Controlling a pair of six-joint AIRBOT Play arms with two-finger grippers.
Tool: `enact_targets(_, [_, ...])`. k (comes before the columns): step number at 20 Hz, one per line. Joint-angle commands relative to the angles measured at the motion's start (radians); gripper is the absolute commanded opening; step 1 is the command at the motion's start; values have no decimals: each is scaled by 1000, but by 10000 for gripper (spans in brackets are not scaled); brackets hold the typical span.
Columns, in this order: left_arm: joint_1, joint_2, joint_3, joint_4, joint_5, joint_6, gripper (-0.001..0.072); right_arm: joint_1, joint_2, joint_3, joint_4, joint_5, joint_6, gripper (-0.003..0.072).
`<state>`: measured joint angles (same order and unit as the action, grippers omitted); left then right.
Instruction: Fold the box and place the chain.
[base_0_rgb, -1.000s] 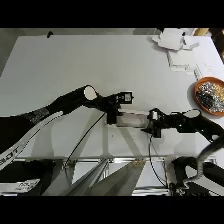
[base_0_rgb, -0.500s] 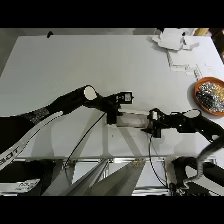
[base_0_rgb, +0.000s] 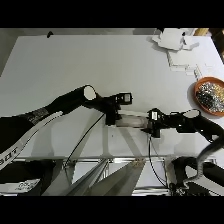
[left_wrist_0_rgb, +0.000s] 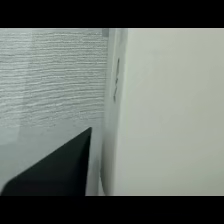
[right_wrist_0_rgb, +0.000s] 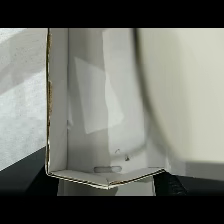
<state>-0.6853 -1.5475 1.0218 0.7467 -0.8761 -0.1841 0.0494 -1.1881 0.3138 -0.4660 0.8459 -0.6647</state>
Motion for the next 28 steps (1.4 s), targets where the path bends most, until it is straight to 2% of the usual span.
enact_targets(1, [13,49,1,71,-102,-131,434,-1,1,0,0,3,2,413])
enact_targets(3, [16,98,1,197,-162,-286,501,-1,1,0,0,4,2,413])
enact_targets(6, [16,186,1,315,-256,-457,498,-1,1,0,0,4,2,413])
enact_targets(7, [13,218,1,316,-280,-493,431,-1,1,0,0,4,2,413])
enact_targets(8, [3,246,1,310,-297,-505,268,-1,1,0,0,4,2,413])
enact_targets(10, [-37,282,1,282,-298,-491,13,-1,1,0,0,4,2,413])
enact_targets(12, [-93,279,1,264,-217,-478,4,-1,1,0,0,4,2,413])
enact_targets(15, [-137,218,14,208,-3,-477,3,-1,1,0,0,4,2,413])
enact_targets(18, [-123,102,91,179,86,-479,3,-1,1,0,-1,4,2,413])
enact_targets(20, [-82,31,158,151,106,-497,3,-1,1,0,-1,4,2,413])
enact_targets(22, [-27,-32,202,66,93,-500,2,-1,1,0,-1,4,2,413])
enact_targets(24, [6,-84,206,9,66,-500,4,-1,1,0,-1,4,2,413])
enact_targets(28, [8,-134,206,44,-31,-499,0,-1,1,0,-1,4,2,413])
